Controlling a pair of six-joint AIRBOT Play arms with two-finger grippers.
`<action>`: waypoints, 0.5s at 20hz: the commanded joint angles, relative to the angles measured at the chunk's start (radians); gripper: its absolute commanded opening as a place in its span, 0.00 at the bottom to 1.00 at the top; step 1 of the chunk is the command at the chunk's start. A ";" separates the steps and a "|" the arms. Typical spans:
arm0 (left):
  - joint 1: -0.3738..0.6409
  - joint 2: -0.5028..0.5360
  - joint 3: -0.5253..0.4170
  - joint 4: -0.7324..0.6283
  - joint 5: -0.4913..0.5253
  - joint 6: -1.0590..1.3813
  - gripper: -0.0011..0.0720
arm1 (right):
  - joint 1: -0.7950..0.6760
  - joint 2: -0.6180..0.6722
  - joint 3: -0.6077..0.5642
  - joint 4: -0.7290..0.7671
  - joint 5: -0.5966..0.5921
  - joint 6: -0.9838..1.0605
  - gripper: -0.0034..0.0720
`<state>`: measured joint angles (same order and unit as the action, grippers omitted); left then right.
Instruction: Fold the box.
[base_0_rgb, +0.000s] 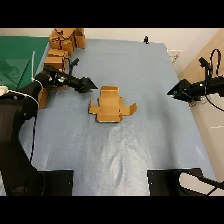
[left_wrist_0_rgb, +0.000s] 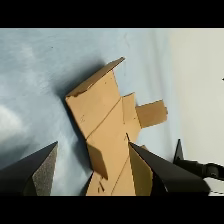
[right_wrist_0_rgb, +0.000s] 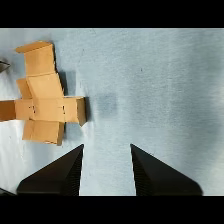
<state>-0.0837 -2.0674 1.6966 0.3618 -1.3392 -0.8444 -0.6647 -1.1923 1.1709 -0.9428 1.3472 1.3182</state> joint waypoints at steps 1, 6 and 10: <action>-0.050 -0.056 0.030 -0.039 -0.003 0.027 0.95 | -0.002 0.008 0.000 -0.004 0.000 0.010 0.66; -0.111 -0.056 0.037 0.066 0.102 0.016 0.95 | -0.002 0.008 0.000 -0.003 0.008 0.010 0.66; -0.103 -0.056 0.037 0.064 0.119 0.006 0.95 | -0.002 0.008 0.000 -0.003 0.025 0.010 0.66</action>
<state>-0.1829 -2.1208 1.7317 0.3969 -1.2572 -0.8337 -0.6666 -1.1851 1.1709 -0.9466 1.3628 1.3273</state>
